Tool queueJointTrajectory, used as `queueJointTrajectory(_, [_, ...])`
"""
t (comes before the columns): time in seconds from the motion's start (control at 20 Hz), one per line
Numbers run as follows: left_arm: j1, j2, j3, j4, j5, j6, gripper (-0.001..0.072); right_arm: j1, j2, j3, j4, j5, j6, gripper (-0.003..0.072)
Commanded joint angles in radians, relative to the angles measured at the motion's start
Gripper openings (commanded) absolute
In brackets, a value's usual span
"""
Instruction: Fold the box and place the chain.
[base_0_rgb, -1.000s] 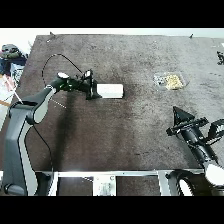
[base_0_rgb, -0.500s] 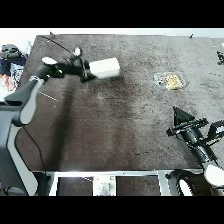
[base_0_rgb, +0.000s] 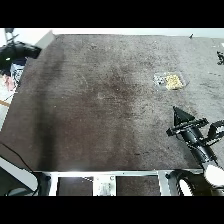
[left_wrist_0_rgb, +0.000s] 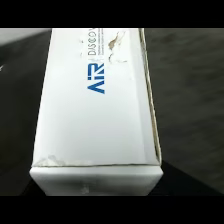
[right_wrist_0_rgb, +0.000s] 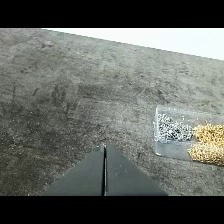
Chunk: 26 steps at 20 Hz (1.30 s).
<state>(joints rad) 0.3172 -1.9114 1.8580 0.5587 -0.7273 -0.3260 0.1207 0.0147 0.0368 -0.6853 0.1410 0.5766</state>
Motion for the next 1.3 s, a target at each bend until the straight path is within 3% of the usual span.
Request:
queueJointTrajectory(0.0, [0.125,-0.009,-0.03,0.145,0.043,-0.199,0.001,0.0,0.001,0.0,0.0,0.0,0.0,0.0014])
queueJointTrajectory(0.2, [0.142,-0.056,-0.09,0.141,0.083,-0.198,0.001,0.0,0.001,0.0,0.0,0.0,0.0,0.0014])
queueJointTrajectory(0.55, [0.14,-0.09,-0.186,0.114,0.327,-0.196,0.001,0.0,0.001,0.0,0.0,0.0,0.0,0.0013])
queueJointTrajectory(0.9, [0.14,-0.151,-0.189,-0.104,0.237,0.041,0.001,0.0,0.001,0.0,0.0,0.0,0.0,0.0014])
queueJointTrajectory(1.2, [0.14,-0.154,-0.189,-0.118,0.233,0.073,0.0015,0.0,0.001,0.0,0.0,0.0,0.0,0.0014])
queueJointTrajectory(1.25, [0.14,-0.154,-0.189,-0.118,0.22,0.073,0.0328,0.0,0.001,0.0,0.0,0.0,0.0,0.0014])
